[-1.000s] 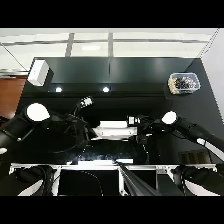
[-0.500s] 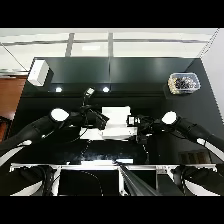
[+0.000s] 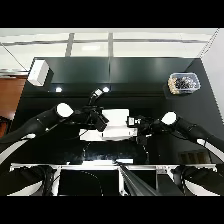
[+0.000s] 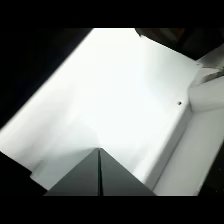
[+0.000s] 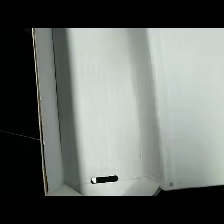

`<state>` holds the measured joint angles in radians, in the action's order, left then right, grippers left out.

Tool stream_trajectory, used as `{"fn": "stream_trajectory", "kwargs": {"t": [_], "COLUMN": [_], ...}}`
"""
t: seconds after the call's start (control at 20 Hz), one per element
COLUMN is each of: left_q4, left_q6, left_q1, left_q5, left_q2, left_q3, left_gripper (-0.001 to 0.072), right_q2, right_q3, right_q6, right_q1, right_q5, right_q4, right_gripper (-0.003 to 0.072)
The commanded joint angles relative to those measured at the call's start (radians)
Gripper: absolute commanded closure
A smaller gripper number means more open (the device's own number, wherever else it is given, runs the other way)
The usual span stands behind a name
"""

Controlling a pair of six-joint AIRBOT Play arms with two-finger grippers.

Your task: Fold the box and place the chain.

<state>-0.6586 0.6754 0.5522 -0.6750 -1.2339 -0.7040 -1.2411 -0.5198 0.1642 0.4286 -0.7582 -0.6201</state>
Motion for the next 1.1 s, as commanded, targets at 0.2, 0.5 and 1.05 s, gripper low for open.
{"fn": "stream_trajectory", "kwargs": {"t": [0.2,0.5,1.05], "left_q4": [-0.237,-0.286,-0.216], "left_q6": [-0.034,-0.402,-0.417], "left_q1": [-0.132,-0.096,0.074], "left_q5": [-0.299,-0.224,0.069], "left_q2": [0.3,0.31,0.175], "left_q3": [0.049,0.208,0.223], "left_gripper": [0.0684,-0.001,0.0032], "right_q2": [0.0,0.0,0.0], "right_q3": [0.001,0.001,0.001], "right_q6": [0.0,0.0,0.0], "right_q1": [0.0,0.0,0.0], "right_q5": [0.002,0.002,0.002], "right_q4": [-0.001,0.0,-0.001], "right_gripper": [0.0559,0.0559,0.0559]}}
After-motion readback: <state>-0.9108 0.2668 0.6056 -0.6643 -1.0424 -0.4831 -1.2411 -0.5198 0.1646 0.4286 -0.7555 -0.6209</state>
